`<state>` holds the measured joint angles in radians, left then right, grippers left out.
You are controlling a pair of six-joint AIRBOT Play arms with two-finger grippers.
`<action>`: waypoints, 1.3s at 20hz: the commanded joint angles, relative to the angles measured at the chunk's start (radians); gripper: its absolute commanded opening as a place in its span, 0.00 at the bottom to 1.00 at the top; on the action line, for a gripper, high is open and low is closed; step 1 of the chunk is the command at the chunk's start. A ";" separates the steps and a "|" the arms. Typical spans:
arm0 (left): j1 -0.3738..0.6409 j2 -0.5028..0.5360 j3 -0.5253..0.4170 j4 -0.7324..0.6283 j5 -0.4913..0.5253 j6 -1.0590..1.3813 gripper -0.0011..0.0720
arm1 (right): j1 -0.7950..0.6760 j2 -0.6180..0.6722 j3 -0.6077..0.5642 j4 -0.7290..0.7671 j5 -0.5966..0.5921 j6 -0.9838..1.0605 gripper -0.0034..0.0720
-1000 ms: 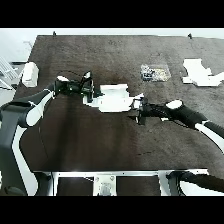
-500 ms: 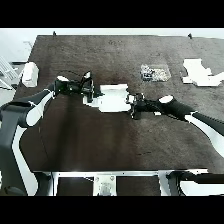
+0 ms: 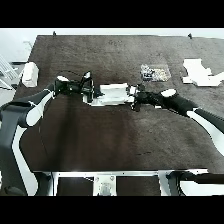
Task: Fold the box and place the chain.
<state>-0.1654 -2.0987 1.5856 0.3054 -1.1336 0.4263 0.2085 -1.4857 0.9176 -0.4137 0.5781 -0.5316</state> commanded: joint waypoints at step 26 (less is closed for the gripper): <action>0.001 -0.001 0.000 -0.001 -0.003 0.000 0.04 | -0.174 -0.161 0.191 -0.017 0.371 0.039 0.78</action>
